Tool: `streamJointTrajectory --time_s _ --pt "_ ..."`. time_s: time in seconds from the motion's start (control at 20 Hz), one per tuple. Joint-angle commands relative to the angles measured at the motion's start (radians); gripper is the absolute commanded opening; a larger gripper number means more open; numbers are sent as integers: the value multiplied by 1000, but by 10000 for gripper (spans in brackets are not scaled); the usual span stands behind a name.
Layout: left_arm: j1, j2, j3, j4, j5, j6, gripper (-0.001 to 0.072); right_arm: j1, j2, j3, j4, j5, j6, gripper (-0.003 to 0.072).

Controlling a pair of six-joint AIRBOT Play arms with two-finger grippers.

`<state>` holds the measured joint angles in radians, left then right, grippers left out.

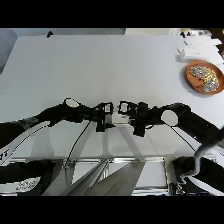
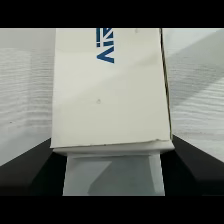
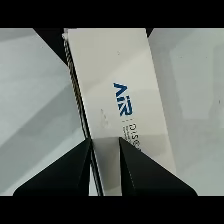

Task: Fold the box and place the chain.

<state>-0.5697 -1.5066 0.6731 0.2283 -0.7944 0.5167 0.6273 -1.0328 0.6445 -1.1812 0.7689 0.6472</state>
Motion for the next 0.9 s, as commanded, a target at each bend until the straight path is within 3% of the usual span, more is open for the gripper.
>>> streamJointTrajectory --time_s 0.0,0.4,0.45,0.5,0.85 --pt "1 1 0 -4 12 -1 254 0 37 0 23 -17 -2 203" --pt "1 1 0 -4 12 -1 254 0 65 0 193 -34 -103 198" --pt "1 1 0 -4 12 -1 254 0 57 0 199 -34 -103 136" --pt "1 1 0 -4 12 -1 254 0 45 -1 199 -33 -103 20" --pt "1 0 0 -4 12 -1 254 0 -47 -1 199 -34 -98 22"
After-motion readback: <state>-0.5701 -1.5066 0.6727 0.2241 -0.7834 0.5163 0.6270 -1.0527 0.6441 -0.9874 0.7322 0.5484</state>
